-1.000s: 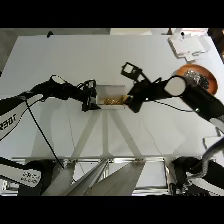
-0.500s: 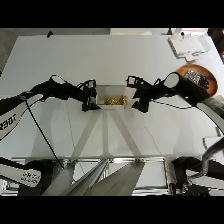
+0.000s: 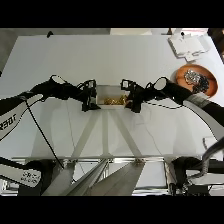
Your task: Fold the box and place the chain.
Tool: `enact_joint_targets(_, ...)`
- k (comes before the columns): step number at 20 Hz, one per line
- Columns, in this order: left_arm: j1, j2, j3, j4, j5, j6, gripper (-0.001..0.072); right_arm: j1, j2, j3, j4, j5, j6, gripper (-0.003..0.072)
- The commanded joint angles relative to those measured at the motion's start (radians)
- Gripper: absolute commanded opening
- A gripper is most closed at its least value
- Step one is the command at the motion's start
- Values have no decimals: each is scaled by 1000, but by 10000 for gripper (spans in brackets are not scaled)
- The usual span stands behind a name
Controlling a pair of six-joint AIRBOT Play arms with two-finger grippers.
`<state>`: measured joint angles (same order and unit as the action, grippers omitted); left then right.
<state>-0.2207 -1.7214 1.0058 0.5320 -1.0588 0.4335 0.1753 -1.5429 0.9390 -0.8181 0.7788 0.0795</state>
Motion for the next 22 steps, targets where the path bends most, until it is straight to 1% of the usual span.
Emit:
enact_joint_targets(1,1,0,0,0,0,0,376,4,-8,0,-5,-45,-5,207)
enact_joint_targets(2,1,0,0,0,0,0,376,4,-8,0,-19,-47,-5,106)
enact_joint_targets(3,1,0,0,0,0,0,376,4,-8,0,-41,-46,6,32)
enact_joint_targets(4,1,0,0,0,0,0,376,4,-7,0,-62,-46,33,13)
enact_joint_targets(7,1,0,0,0,0,0,376,4,6,0,-106,-81,170,13)
enact_joint_targets(9,1,0,0,0,0,0,376,4,37,0,-139,-131,280,12)
enact_joint_targets(11,1,0,0,0,0,0,376,4,77,0,-179,-156,341,12)
enact_joint_targets(14,1,0,0,0,0,0,376,9,160,0,-185,-159,343,12)
enact_joint_targets(18,1,0,0,0,0,0,376,63,258,0,-184,-159,343,13)
enact_joint_targets(22,1,0,0,0,0,0,376,124,292,0,-179,-157,343,13)
